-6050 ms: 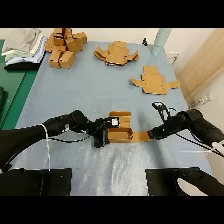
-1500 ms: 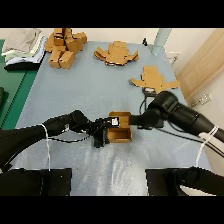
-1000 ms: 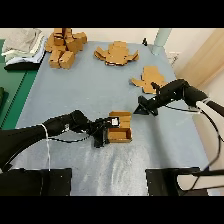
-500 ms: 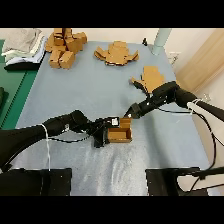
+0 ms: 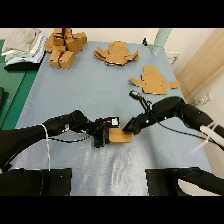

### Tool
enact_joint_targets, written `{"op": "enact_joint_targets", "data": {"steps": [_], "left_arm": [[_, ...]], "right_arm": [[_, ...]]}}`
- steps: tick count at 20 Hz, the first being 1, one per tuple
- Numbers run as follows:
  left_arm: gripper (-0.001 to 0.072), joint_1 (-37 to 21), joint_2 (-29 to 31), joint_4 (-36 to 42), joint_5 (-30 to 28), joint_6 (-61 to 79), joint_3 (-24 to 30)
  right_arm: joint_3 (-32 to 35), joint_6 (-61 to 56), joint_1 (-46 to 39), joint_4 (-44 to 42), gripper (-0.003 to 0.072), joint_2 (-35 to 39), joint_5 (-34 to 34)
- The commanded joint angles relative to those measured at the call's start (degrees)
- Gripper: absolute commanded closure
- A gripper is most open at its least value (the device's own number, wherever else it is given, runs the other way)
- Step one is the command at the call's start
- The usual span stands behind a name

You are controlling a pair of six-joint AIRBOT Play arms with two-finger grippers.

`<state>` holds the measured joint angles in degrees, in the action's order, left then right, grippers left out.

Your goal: Fold the box.

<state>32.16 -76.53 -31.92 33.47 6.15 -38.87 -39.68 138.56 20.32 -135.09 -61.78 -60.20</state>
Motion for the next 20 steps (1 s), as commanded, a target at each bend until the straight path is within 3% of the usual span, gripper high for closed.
{"op": "enact_joint_targets", "data": {"steps": [1, 5, 8, 20], "left_arm": [[0.0257, -0.02, 0.04, 0.00, 0.00, 0.02, -0.07], [0.0257, -0.02, 0.04, -0.02, 0.00, 0.02, -0.07], [0.0258, -0.02, 0.04, 0.00, 0.00, 0.02, -0.07], [0.0257, -0.02, 0.04, -0.02, 0.00, 0.02, -0.07]], "right_arm": [[5.66, 1.46, 7.93, 10.12, 0.0683, 7.54, 14.86], [11.34, 1.16, 15.96, 18.43, 0.0682, 15.87, 26.01], [11.61, -1.62, 16.41, 23.50, 0.0627, 17.25, 25.68], [11.61, -1.62, 16.55, 24.74, 0.0627, 17.22, 23.65]]}}
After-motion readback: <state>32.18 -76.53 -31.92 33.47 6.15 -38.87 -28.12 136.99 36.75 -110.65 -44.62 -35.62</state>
